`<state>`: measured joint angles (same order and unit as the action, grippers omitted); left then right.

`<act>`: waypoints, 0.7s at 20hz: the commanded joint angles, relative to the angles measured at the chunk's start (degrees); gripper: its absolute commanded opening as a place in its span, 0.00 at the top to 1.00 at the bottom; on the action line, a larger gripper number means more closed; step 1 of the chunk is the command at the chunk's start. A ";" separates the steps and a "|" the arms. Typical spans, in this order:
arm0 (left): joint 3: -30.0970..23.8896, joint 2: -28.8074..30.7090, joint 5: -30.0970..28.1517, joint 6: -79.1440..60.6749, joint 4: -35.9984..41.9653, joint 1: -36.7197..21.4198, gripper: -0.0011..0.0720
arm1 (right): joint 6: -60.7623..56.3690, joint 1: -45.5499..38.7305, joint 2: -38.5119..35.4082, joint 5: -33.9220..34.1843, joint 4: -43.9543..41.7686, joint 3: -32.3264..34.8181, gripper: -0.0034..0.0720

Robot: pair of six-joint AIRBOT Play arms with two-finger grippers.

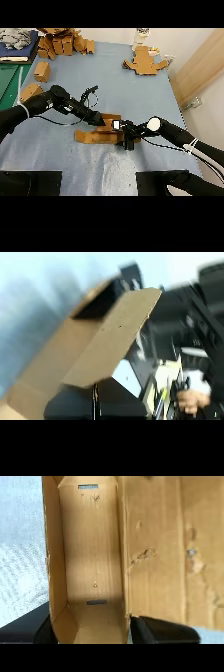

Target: Fold the box.

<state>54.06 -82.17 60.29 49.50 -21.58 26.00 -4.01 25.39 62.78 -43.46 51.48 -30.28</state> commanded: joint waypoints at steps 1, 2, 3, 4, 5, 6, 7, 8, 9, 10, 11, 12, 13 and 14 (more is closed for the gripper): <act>2.36 -4.72 -2.78 2.36 0.42 -0.37 0.97 | -0.02 0.07 0.00 -0.07 -0.02 0.00 0.19; 2.71 -5.64 -2.97 3.13 -0.37 -0.37 0.97 | -0.02 0.07 0.00 -0.09 -0.02 0.02 0.19; 2.78 -6.21 -3.34 4.09 -1.49 -0.37 0.97 | -0.02 0.07 0.00 -0.11 -0.02 0.02 0.19; 2.78 -6.54 -3.96 6.08 -3.48 -0.37 0.97 | -0.02 0.07 0.00 -0.13 -0.02 0.00 0.19; 2.78 -6.62 -4.42 8.59 -6.19 -0.37 0.97 | -0.02 0.07 0.00 -0.13 -0.02 0.00 0.19; 2.78 -6.64 -4.46 10.45 -8.31 -0.37 0.97 | -0.02 0.07 0.00 -0.13 -0.02 0.02 0.19; 2.78 -6.67 -4.46 12.00 -9.94 -0.37 0.97 | -0.02 0.07 0.00 -0.13 -0.02 0.00 0.19; 2.78 -6.67 -4.44 13.84 -11.74 -0.35 0.97 | -0.02 0.07 0.00 -0.11 -0.02 0.00 0.19; 2.78 -6.67 -4.55 15.08 -13.18 -0.37 0.97 | -0.02 0.04 0.00 -0.11 -0.02 0.00 0.19; 2.78 -6.67 -4.79 15.39 -13.55 -0.37 0.97 | -0.02 0.07 0.00 -0.13 -0.02 0.00 0.19; 2.78 -6.67 -5.22 15.50 -13.51 -0.37 0.97 | -0.02 0.07 0.00 -0.15 -0.02 0.00 0.19; 2.78 -6.67 -5.57 15.50 -13.46 -0.35 0.97 | -0.02 0.07 0.00 -0.15 -0.02 0.00 0.19; 2.78 -6.67 -5.84 15.47 -13.27 -0.37 0.97 | -0.02 0.07 0.00 -0.22 -0.02 0.00 0.19; 2.78 -6.67 -5.92 15.45 -13.09 -0.37 0.97 | -0.02 0.07 0.00 -0.20 -0.02 0.00 0.19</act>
<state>56.77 -88.77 55.20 63.53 -33.54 25.67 -4.03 25.39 62.78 -43.68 51.51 -30.28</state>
